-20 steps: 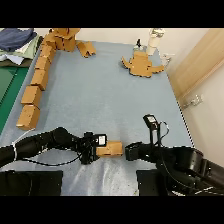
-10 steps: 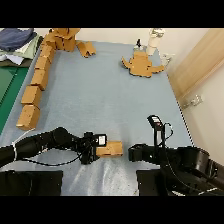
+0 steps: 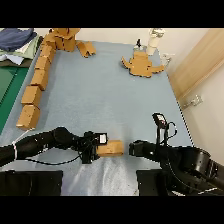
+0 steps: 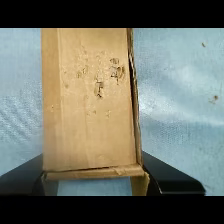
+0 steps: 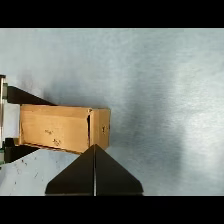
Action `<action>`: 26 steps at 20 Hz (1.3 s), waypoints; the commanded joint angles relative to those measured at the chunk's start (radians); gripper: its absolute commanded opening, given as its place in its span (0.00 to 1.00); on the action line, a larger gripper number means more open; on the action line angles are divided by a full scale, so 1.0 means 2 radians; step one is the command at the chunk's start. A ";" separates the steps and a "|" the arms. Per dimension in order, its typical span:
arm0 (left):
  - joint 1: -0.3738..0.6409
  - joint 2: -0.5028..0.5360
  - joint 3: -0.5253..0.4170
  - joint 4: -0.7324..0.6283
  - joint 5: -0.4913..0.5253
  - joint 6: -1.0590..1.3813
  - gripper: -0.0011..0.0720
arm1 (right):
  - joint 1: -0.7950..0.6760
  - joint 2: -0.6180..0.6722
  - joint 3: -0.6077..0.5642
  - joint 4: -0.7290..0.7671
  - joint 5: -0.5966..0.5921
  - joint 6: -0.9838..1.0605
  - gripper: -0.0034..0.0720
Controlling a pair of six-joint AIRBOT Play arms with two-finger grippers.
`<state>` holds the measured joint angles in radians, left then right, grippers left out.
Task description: Fold the box.
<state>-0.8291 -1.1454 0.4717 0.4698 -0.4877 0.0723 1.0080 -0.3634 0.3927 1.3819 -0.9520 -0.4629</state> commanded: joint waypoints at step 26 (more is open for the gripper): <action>0.369 -0.196 0.302 0.149 0.084 -0.384 0.51 | -0.009 0.001 0.000 -0.069 -0.019 0.023 0.05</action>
<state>-0.1310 -1.4490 0.9840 0.5980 -0.3183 -0.4892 0.9997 -0.3634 0.3927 1.2480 -0.9890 -0.4175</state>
